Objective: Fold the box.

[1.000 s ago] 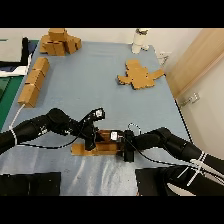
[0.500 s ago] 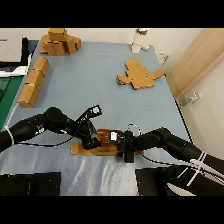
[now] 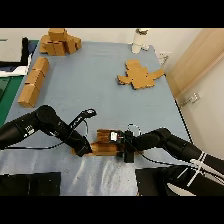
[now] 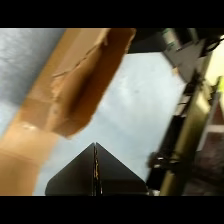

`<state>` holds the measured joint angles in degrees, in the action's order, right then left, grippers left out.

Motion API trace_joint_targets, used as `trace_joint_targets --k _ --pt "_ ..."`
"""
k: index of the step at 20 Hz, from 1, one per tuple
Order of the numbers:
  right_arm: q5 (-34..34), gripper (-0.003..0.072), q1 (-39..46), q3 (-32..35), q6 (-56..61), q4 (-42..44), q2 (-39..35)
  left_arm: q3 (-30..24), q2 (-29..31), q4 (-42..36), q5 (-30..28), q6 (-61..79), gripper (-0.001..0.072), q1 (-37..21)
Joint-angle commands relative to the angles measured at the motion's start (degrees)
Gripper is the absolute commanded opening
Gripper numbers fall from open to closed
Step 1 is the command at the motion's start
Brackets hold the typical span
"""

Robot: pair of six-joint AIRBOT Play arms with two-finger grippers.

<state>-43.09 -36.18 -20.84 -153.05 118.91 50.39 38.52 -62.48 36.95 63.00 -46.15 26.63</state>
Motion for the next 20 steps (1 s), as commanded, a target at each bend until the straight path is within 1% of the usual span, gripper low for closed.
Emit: trace_joint_targets --k 1,3,6,9,13,20 --pt "0.0 0.0443 0.0 0.0 0.0 0.0 0.0 0.1 0.0 -10.6 -2.7 -7.7 0.0011 1.2" --pt "-0.1 0.0442 0.0 0.0 0.0 0.0 0.0 0.3 -1.5 -17.1 -9.3 -7.7 0.0011 -0.2" --pt "-0.1 0.0443 0.0 0.0 0.0 0.0 0.0 1.6 -5.7 -18.1 -14.9 -7.7 0.0012 -2.0" --pt "-0.1 0.0443 0.0 0.0 0.0 0.0 0.0 3.1 -10.6 -18.1 -16.4 -7.7 0.0011 -2.4" --pt "-0.1 0.0442 0.0 0.0 0.0 0.0 0.0 3.2 -15.9 -15.3 -16.5 -10.3 0.001 -2.4" --pt "-0.1 0.0443 0.0 0.0 0.0 0.0 0.0 3.4 -16.5 -13.5 -16.0 -10.2 0.0011 -2.8"
